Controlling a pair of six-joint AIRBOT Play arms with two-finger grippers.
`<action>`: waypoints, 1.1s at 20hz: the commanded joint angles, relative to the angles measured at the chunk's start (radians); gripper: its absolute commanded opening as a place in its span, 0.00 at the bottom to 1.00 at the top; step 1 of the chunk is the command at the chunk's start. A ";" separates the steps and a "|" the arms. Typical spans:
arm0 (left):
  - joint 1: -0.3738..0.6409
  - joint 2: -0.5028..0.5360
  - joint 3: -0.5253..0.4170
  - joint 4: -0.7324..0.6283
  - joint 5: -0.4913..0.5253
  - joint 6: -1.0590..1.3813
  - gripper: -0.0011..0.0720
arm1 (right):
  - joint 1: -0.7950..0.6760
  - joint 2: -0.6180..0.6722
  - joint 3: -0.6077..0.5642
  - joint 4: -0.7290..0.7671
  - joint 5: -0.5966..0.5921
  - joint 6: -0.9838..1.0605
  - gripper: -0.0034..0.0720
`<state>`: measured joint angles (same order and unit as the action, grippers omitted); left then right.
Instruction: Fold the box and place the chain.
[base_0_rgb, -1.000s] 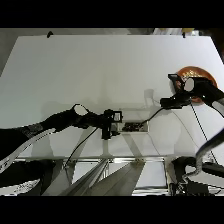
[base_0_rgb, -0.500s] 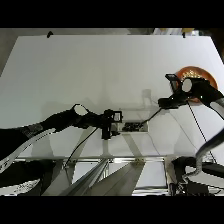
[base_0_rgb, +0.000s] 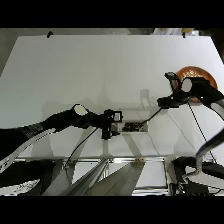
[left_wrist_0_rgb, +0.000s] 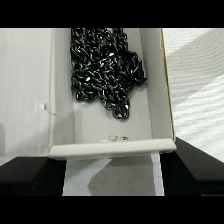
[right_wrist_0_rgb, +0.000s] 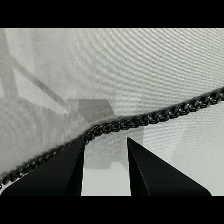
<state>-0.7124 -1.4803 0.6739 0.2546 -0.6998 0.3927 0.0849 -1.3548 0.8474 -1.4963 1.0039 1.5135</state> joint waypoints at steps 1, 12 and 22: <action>0.000 0.000 0.000 0.000 0.000 0.000 0.39 | 0.001 -0.027 -0.001 0.001 -0.002 0.008 0.40; 0.000 0.000 0.000 0.000 0.000 0.000 0.39 | 0.014 -0.026 -0.001 0.001 0.007 0.001 0.07; 0.000 0.000 0.000 0.000 0.000 0.000 0.39 | 0.024 0.148 -0.001 0.005 0.121 -0.023 0.06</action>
<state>-0.7124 -1.4803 0.6739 0.2546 -0.7002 0.3927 0.1081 -1.2720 0.8455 -1.4952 1.0786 1.4948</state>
